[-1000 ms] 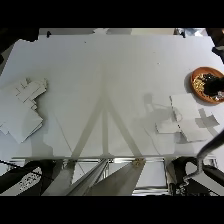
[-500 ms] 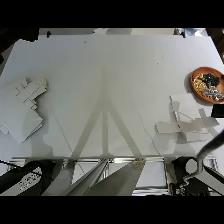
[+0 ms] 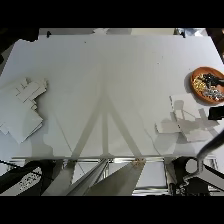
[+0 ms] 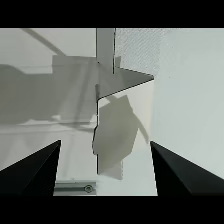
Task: Fold the box and place the chain.
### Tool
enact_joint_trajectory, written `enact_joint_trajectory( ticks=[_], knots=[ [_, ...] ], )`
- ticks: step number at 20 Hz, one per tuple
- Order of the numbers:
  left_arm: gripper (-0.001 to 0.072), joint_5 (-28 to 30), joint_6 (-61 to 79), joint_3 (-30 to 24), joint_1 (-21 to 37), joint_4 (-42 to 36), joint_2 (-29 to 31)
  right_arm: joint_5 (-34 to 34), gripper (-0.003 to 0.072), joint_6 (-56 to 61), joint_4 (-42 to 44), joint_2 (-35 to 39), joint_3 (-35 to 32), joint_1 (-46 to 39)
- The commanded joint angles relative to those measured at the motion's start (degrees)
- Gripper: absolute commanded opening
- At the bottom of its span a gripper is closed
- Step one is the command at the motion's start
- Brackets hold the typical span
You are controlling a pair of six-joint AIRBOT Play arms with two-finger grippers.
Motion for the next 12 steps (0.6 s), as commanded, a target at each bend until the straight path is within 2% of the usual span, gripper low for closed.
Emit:
enact_joint_trajectory(
  ticks=[1,4,5,6,8,9,11,12],
  knots=[
    [0.07,0.02,0.02,0.02,-0.02,0.0,0.04,-0.83,0.0619,1.86,-3.65,-2.89,-0.07,-0.02],
    [0.07,0.02,0.0,0.02,-0.02,0.0,0.04,-3.8,0.0517,4.74,-3.98,-4.76,-0.07,-0.02],
    [0.07,0.02,0.02,0.02,-0.02,0.0,0.04,-5.01,0.0515,4.92,-3.06,-4.87,-0.07,-0.02],
    [0.07,0.02,0.0,0.02,-0.02,0.0,0.04,-6.03,0.046,6.38,-3.23,-4.96,-0.07,-0.02],
    [0.07,0.02,0.0,0.02,-0.02,0.0,0.04,-6.49,0.0264,7.8,-3.89,-5.38,-0.07,-0.02],
    [0.07,0.02,0.02,0.02,-0.02,0.0,0.04,-6.43,0.0208,8.48,-3.89,-5.68,-0.07,-0.02],
    [0.07,0.02,0.0,0.02,-0.02,0.0,0.04,-6.43,0.005,9.09,-3.89,-5.97,-0.07,-0.02],
    [0.07,0.02,0.0,0.02,-0.02,0.0,0.04,-6.29,0.0029,9.09,-3.93,-5.95,-0.07,-0.02]
  ],
)
